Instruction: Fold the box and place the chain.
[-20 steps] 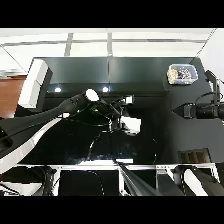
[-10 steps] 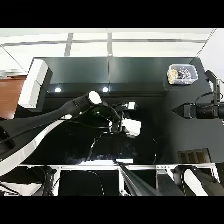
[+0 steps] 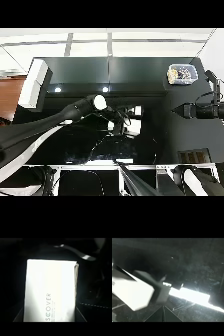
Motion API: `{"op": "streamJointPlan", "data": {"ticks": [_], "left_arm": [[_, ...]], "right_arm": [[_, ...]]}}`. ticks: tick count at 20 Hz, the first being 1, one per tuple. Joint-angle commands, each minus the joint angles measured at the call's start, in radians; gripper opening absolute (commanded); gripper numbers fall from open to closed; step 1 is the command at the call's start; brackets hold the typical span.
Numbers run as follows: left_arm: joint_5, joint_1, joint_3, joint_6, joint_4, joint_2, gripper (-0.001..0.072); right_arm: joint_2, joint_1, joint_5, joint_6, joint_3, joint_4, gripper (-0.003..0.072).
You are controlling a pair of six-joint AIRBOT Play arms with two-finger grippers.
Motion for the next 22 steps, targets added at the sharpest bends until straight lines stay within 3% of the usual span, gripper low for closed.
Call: {"op": "streamJointPlan", "data": {"ticks": [1, 3, 5, 8, 13, 16, 19, 22], "left_arm": [[-0.046, 0.064, 0.012, -0.496, 0.328, 0.134, 0.0279], [-0.17, 0.164, -0.003, -0.661, 0.428, 0.211, 0.0275], [-0.278, 0.301, -0.055, -0.753, 0.443, 0.287, 0.0275], [-0.328, 0.554, -0.21, -0.868, 0.446, 0.42, 0.0275], [-0.291, 1.058, -0.483, -0.91, 0.484, 0.607, 0.0275], [-0.244, 1.329, -0.528, -0.91, 0.479, 0.612, 0.0275], [-0.172, 1.453, -0.524, -0.869, 0.472, 0.582, 0.0275], [-0.056, 1.467, -0.524, -0.764, 0.471, 0.576, 0.0275]], "right_arm": [[0.001, 0.0, 0.0, 0.0, 0.0, 0.0, 0.0011], [0.001, 0.0, -0.001, 0.0, 0.0, 0.0, 0.0011], [0.001, 0.0, -0.004, 0.0, 0.0, 0.0, 0.0011], [0.001, 0.0, -0.012, 0.0, 0.0, 0.0, 0.0011], [0.001, 0.0, -0.027, 0.0, 0.0, 0.0, 0.0011], [0.001, 0.0, -0.042, 0.001, 0.0, 0.0, 0.0011], [0.001, 0.0, -0.042, 0.001, 0.0, 0.0, 0.0011], [0.001, 0.0, -0.042, 0.002, 0.0, 0.0, 0.0011]]}}
